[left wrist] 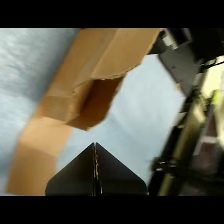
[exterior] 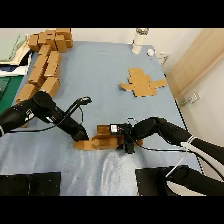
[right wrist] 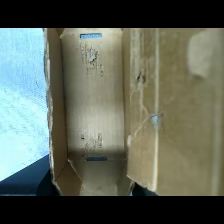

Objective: Fold the box.

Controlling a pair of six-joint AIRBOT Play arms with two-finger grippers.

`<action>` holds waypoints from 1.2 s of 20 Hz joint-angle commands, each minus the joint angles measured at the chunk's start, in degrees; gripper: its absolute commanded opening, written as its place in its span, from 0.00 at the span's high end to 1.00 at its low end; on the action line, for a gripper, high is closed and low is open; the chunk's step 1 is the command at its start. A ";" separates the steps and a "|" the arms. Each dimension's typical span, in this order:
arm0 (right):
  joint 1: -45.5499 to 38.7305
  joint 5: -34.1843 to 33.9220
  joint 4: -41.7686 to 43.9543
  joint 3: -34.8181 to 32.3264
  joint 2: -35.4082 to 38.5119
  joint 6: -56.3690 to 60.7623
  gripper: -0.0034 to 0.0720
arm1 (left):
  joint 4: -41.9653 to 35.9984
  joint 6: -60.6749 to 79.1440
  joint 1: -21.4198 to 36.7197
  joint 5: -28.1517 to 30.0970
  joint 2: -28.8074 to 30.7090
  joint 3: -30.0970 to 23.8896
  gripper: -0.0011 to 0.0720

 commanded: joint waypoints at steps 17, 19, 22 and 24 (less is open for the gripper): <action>0.02 -0.22 0.00 -0.02 -0.02 0.00 0.29 | -11.41 -19.54 -1.79 17.53 -17.92 5.14 0.97; 0.02 -0.22 0.00 -0.02 -0.02 0.00 0.29 | -11.41 -19.52 -1.79 18.62 -18.05 5.22 0.97; 0.02 -0.22 0.00 -0.02 -0.02 0.00 0.29 | -11.43 -19.54 -1.81 18.86 -18.34 5.31 0.97; 0.02 -0.22 -0.02 -0.02 -0.02 0.00 0.29 | -11.34 -19.45 -2.10 18.60 -18.56 5.31 0.97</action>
